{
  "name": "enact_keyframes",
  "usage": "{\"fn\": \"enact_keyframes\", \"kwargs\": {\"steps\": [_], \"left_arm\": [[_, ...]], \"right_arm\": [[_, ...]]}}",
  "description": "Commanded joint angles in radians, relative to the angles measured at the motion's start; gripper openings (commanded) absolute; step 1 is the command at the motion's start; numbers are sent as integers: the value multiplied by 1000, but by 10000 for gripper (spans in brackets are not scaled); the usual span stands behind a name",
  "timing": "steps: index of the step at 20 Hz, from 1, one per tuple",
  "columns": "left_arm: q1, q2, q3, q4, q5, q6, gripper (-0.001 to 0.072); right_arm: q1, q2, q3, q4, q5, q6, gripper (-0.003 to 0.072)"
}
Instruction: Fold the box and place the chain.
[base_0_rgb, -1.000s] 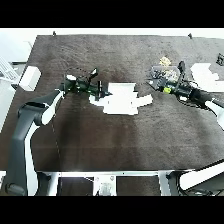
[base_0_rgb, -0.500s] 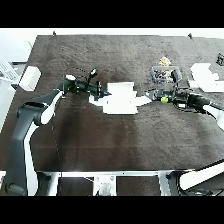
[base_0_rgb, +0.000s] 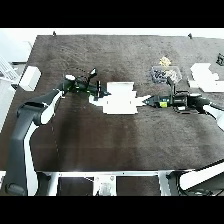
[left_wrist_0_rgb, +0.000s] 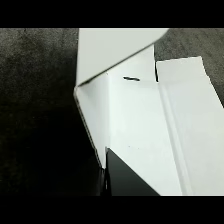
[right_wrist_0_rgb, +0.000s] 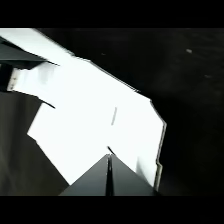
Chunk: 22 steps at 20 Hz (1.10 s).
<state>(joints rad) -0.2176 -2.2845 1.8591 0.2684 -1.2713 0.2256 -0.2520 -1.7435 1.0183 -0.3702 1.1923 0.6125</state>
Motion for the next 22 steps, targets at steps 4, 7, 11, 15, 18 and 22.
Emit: {"fn": "enact_keyframes", "kwargs": {"steps": [4, 7, 11, 15, 18, 22], "left_arm": [[0, -1, 0, 12, 5, 31, 17], [0, -1, 0, 11, 13, 46, 16], [0, 2, 0, 10, 13, 65, 17], [-2, 3, 0, 10, 1, 90, 17], [-8, 10, 0, 23, 8, 91, 17], [-12, 14, -1, 32, 6, 97, 17]], "right_arm": [[1, 8, 0, -83, -80, 57, 14], [0, 18, 0, 6, -42, -5, 14], [0, 22, 0, 182, 56, -110, 14], [0, 22, 0, 195, 70, -121, 14], [1, 22, 0, 195, 69, -121, 14], [1, 22, 0, 195, 69, -124, 14]]}}
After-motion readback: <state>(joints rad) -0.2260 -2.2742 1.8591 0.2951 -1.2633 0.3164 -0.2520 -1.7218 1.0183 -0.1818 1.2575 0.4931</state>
